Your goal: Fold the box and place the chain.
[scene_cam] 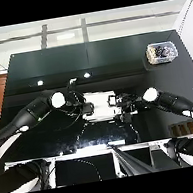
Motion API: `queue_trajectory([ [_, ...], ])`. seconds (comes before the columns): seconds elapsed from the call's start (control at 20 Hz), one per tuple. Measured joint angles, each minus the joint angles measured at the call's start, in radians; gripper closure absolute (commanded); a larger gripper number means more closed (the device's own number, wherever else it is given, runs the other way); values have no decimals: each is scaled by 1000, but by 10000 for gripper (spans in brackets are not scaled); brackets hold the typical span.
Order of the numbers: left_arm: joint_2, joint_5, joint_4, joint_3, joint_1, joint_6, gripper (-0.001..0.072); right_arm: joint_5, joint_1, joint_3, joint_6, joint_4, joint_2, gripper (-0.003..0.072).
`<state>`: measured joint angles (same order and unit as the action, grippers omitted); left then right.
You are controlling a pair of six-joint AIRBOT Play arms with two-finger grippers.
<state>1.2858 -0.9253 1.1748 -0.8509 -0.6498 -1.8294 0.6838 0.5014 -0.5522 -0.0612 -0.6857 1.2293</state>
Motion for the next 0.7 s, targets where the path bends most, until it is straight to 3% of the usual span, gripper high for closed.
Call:
queue_trajectory([
  [0.7, 0, -33, 79, -31, -49, -88, 201, -4, 0, 0, 2, 2, 0, 219],
])
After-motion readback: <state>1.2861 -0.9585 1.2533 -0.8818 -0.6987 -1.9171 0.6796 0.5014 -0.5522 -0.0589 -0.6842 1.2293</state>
